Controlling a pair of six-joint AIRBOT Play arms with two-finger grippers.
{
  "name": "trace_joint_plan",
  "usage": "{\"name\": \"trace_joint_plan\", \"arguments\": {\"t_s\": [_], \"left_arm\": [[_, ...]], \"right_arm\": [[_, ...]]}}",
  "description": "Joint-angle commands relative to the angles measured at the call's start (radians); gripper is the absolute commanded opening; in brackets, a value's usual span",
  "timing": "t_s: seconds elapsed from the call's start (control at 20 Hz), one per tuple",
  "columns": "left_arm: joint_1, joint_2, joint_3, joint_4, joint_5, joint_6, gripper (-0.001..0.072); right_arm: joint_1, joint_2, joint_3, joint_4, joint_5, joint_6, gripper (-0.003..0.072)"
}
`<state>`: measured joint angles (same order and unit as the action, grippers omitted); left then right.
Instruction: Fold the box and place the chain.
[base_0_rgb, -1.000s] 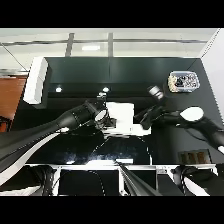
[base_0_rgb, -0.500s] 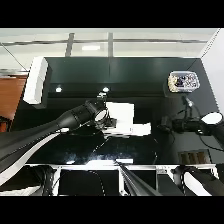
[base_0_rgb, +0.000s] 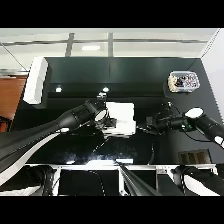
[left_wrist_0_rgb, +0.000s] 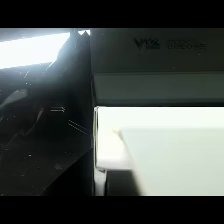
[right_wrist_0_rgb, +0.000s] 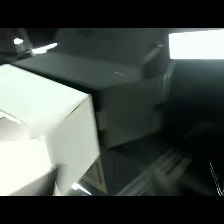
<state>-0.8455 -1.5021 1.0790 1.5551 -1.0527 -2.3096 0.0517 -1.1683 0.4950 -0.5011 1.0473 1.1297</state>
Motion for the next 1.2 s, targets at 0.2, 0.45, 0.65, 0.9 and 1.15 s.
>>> {"name": "trace_joint_plan", "arguments": {"t_s": [0.2, 0.45, 0.65, 0.9, 1.15], "left_arm": [[0.0, 0.0, 0.0, 0.0, 0.0, 0.001, 0.0028], [0.0, 0.0, 0.0, 0.0, 0.0, 0.001, 0.0029], [0.0, 0.0, 0.0, 0.0, 0.0, 0.001, 0.0028], [0.0, 0.0, 0.0, 0.0, 0.0, 0.001, 0.0028], [0.0, 0.0, 0.0, 0.0, 0.0, 0.001, 0.0028]], "right_arm": [[0.09, -0.008, 0.056, 0.029, 0.018, -0.012, 0.0712], [0.24, -0.008, 0.103, -0.059, -0.145, 0.123, 0.0552], [0.365, -0.01, 0.194, -0.357, -0.189, 0.453, 0.0551], [0.442, -0.026, 0.252, -0.452, -0.173, 0.593, 0.0436], [0.488, -0.048, 0.285, -0.494, -0.167, 0.667, 0.0371]]}}
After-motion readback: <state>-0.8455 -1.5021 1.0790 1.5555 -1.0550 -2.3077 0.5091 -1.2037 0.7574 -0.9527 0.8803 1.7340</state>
